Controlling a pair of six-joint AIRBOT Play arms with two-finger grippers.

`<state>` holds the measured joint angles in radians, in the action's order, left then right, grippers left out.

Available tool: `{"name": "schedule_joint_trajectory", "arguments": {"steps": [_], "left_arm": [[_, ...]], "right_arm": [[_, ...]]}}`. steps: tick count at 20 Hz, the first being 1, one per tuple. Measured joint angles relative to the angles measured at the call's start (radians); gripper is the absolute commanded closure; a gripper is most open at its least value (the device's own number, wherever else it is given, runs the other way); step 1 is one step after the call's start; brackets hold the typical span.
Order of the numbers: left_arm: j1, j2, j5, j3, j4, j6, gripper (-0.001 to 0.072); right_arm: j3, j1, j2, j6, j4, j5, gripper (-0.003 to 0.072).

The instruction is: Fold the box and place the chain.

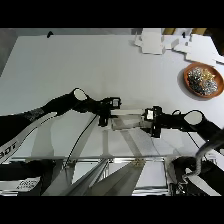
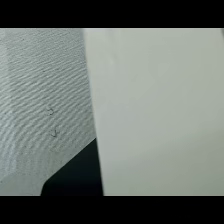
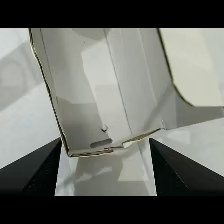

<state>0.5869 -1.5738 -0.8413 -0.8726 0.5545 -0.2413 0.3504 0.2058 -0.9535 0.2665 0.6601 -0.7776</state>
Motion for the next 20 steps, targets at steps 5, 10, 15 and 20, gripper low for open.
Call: {"name": "schedule_joint_trajectory", "arguments": {"steps": [5,10,15,20], "left_arm": [[0.0,0.0,0.0,0.0,0.0,0.0,0.0702],[0.0,0.0,0.0,0.0,0.0,0.0,0.0702],[0.0,0.0,0.0,0.0,0.0,-0.002,0.0702],[0.0,0.0,0.0,0.0,0.0,-0.001,0.0702]], "right_arm": [[0.023,-0.014,-0.084,0.105,-0.061,-0.048,0.0094],[0.042,-0.053,-0.135,0.134,-0.077,-0.095,0.0094],[0.05,-0.079,-0.118,0.134,-0.048,-0.107,0.0094],[0.061,-0.084,-0.104,0.132,-0.039,-0.112,0.0093]]}}
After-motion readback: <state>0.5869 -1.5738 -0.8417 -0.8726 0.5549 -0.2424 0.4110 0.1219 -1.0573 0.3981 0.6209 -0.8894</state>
